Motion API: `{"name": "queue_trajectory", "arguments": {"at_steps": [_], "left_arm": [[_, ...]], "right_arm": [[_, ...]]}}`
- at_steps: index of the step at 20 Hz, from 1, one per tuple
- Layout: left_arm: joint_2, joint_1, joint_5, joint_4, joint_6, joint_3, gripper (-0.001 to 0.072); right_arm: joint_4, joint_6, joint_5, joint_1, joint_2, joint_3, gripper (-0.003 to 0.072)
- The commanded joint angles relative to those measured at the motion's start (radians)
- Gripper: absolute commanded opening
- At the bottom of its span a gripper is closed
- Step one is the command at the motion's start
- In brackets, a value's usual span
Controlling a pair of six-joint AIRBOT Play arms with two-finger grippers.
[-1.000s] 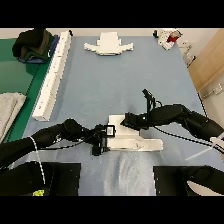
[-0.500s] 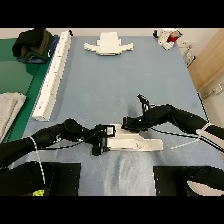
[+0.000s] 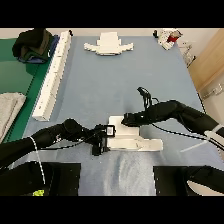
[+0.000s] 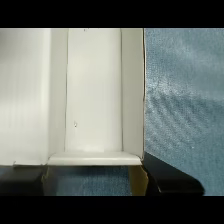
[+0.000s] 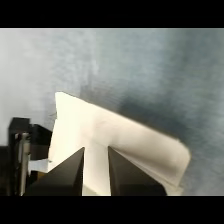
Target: Fold the box.
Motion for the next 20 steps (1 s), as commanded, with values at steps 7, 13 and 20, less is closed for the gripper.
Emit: {"name": "queue_trajectory", "arguments": {"at_steps": [7,13,20], "left_arm": [[0.000,0.000,0.000,0.000,0.000,0.000,0.0446],[0.000,0.000,0.000,0.000,-0.001,0.000,0.0446],[0.000,0.000,0.000,0.000,0.000,0.000,0.0446]], "right_arm": [[-0.315,-0.389,-0.474,0.020,0.409,-0.049,0.0259],[-0.434,-0.749,-0.336,0.021,0.447,-0.219,0.0684],[-0.365,-1.006,-0.179,0.021,0.296,-0.235,0.0713]]}}
